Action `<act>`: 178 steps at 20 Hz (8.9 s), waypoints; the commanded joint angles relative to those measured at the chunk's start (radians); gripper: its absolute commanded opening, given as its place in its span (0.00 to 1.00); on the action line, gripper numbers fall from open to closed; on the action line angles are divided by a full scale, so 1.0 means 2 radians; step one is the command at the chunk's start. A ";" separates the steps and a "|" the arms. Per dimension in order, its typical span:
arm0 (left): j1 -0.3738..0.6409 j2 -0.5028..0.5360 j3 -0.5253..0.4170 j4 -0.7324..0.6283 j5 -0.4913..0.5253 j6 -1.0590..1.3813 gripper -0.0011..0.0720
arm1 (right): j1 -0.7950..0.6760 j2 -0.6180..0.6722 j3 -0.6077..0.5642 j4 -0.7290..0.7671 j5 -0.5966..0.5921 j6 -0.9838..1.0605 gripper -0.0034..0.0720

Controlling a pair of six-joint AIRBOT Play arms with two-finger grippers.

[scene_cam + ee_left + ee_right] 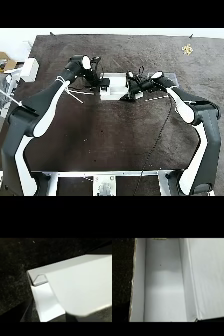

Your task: Fold the box and place the chain.

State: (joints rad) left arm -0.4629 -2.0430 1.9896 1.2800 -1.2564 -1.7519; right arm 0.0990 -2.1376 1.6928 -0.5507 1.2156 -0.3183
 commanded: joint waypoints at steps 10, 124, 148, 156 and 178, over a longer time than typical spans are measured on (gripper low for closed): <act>-0.036 -0.035 0.031 0.136 -0.038 -0.085 0.56 | 0.000 0.000 0.000 0.000 0.000 0.000 0.68; 0.127 -0.095 -0.098 -0.461 -0.004 1.042 1.00 | 0.000 0.000 0.000 0.000 0.000 0.000 0.68; 0.116 -0.105 -0.098 -0.464 0.013 1.050 0.39 | 0.000 0.000 0.000 0.000 0.000 0.000 0.68; 0.116 -0.105 -0.098 -0.464 0.013 1.050 0.39 | 0.000 0.000 0.000 0.000 0.000 0.000 0.68; 0.116 -0.105 -0.098 -0.464 0.013 1.050 0.39 | 0.000 0.004 0.000 0.008 0.009 0.001 0.87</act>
State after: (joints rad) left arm -0.2306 -2.2520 1.7931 0.3519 -1.2358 0.3481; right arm 0.0998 -2.1349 1.6928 -0.5472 1.2278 -0.3241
